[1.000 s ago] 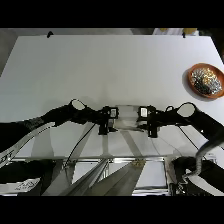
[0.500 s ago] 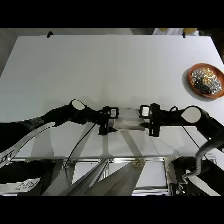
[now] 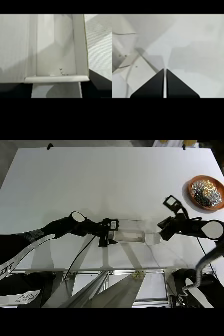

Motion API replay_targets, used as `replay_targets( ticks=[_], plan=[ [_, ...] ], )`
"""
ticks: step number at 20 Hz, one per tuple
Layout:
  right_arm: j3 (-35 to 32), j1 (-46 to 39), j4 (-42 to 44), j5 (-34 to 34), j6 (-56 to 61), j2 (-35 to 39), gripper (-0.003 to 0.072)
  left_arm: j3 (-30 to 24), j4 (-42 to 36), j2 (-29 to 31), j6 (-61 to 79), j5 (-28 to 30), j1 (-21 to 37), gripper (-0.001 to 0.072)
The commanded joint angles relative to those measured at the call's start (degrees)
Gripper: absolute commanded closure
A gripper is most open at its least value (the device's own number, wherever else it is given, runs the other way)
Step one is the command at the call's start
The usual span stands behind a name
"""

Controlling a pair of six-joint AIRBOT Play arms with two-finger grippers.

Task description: Fold the box and place the chain.

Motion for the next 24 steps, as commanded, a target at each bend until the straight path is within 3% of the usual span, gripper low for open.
replay_targets(
  ticks=[1,6,12,18,21,23,24],
  plan=[
    [-0.59,-6.05,-1.62,2.47,13.97,-1.51,0.0668,0.02,0.00,0.00,0.00,0.04,0.00,0.0500],
    [-5.38,-4.57,4.31,2.19,15.74,-8.59,0.0667,0.02,0.00,0.00,0.00,0.02,0.00,0.0500],
    [-6.62,-4.59,11.58,3.19,16.76,-13.46,0.0668,0.02,0.00,0.00,0.00,0.02,0.00,0.0500],
    [-7.80,-4.59,19.74,5.99,11.96,-12.81,0.0666,0.02,0.00,0.00,0.00,0.02,0.00,0.0500],
    [-7.76,-4.59,23.06,6.21,11.06,-8.33,0.0554,0.02,0.00,0.00,0.00,0.02,0.00,0.0500],
    [-7.67,-4.59,24.17,6.29,11.80,-5.44,0.0540,0.02,0.00,0.00,0.00,0.02,0.00,0.0500],
    [-7.65,-4.59,25.57,6.43,12.15,-4.68,0.0483,0.02,0.00,0.00,0.00,0.02,0.00,0.0500]
  ],
)
